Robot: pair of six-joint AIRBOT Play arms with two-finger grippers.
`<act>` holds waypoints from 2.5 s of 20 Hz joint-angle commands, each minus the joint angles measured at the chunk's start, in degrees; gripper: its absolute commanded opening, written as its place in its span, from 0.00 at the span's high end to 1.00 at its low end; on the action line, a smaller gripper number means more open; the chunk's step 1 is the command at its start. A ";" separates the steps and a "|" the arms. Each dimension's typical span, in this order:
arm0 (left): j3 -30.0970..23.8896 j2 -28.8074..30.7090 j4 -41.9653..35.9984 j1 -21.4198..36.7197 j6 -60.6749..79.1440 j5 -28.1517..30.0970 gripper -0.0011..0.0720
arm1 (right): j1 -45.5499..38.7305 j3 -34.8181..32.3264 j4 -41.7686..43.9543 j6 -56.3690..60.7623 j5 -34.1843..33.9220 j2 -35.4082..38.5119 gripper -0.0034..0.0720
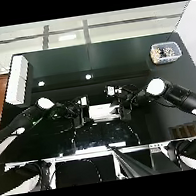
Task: Fold the box and place the chain.
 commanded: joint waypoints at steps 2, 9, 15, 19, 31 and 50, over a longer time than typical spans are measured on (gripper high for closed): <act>0.00 0.00 -0.02 -0.02 -0.11 0.11 0.51 | 0.07 -0.02 0.02 0.90 0.31 -0.04 0.54; 0.00 0.00 -0.02 -0.02 -0.11 0.11 0.51 | 0.07 -0.35 0.00 1.05 0.22 -0.07 0.46; 0.00 0.00 -0.02 -0.02 -0.09 0.11 0.51 | 0.07 -2.05 -0.17 1.29 -1.49 -0.59 0.46; 0.00 0.00 -0.02 -0.02 -0.11 0.11 0.51 | -0.11 -1.68 -0.28 4.28 -1.36 0.04 0.46; 0.00 0.00 -0.02 -0.02 -0.11 0.11 0.51 | -6.67 -4.61 17.81 37.13 5.14 3.78 0.93; 0.00 0.00 -0.04 -0.02 -0.11 0.11 0.51 | -5.95 -4.57 20.20 40.41 5.01 -10.12 0.93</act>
